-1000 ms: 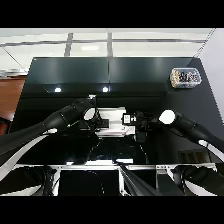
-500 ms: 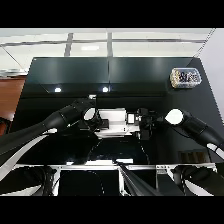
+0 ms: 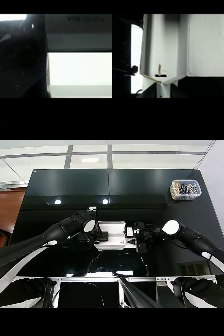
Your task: Fold the box and place the chain.
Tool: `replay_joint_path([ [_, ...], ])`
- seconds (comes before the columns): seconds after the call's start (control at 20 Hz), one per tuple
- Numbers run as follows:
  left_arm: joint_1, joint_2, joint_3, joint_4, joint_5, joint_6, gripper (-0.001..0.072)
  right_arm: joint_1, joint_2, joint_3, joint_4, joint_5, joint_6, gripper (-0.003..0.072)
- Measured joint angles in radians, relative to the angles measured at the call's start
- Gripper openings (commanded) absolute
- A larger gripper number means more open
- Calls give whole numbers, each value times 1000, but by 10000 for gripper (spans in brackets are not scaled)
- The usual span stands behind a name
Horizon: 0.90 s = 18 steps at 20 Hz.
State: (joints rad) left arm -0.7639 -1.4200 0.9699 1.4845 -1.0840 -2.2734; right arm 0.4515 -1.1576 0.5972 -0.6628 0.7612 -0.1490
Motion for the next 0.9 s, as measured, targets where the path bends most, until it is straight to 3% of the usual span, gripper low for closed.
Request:
replay_joint_path([
  [0.5, 0, 0, 0, 2, -1, 1, 27, 74, -68, 0, 205, -53, 20, 141],
  [0.55, 0, 0, 0, -1, -1, 1, 27, 77, -72, 0, 211, -55, 37, 305],
  [0.65, 0, 0, 0, -4, -1, 1, 27, 82, -75, 0, 212, -61, 58, 149],
  [0.7, 0, 0, 0, -5, -1, 1, 27, 82, -76, 0, 212, -66, 74, 282],
  [0.75, 0, 0, 0, -6, 0, 0, 27, 82, -77, 0, 212, -68, 84, 236],
  [0.8, 0, 0, 0, -7, -1, 0, 27, 83, -78, 0, 211, -68, 99, 1],
  [0.9, 0, 0, 0, -8, 3, 0, 28, 82, -74, 2, 187, -64, 157, 13],
])
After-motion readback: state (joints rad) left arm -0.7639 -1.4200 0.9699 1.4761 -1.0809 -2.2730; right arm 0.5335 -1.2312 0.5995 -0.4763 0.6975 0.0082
